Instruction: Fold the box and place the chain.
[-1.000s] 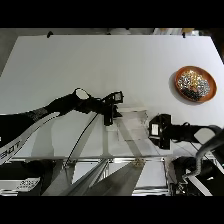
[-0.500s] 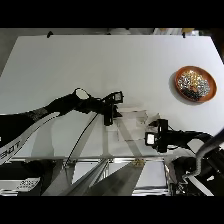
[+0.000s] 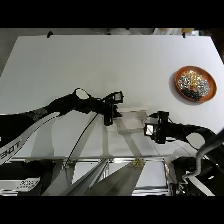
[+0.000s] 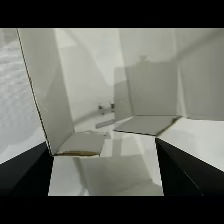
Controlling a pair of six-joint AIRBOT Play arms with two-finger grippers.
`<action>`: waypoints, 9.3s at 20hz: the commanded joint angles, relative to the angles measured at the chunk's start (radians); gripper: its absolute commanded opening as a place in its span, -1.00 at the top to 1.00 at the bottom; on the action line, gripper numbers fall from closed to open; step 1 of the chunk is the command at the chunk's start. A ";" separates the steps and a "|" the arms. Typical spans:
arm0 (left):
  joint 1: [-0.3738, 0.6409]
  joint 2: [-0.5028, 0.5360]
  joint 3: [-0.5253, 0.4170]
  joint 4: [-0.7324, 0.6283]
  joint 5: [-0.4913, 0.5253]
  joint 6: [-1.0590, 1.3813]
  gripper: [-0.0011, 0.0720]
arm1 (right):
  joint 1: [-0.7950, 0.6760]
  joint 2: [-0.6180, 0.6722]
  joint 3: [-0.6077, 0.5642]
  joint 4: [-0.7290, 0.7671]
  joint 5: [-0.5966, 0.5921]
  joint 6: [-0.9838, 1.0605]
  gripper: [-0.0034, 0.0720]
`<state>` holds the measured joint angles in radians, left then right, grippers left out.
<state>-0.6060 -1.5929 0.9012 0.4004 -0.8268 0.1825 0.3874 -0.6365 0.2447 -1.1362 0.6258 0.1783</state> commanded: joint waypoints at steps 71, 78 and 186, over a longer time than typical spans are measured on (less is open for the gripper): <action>0.018 0.074 0.000 0.122 -0.032 -0.106 -0.79 | -0.238 -0.565 0.222 0.350 0.249 -0.467 -0.25; 0.069 0.336 0.000 0.534 -0.121 -0.473 -0.04 | -0.238 -0.565 0.222 0.351 0.249 -0.467 -0.25; 0.094 0.400 -0.151 0.622 -0.203 -1.791 0.97 | -0.238 -0.565 0.222 0.351 0.249 -0.467 -0.25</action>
<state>-0.5323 -1.1263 0.7601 1.0969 -1.0016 -1.4387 0.1493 -1.2018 0.4664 -0.7860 0.8745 -0.2890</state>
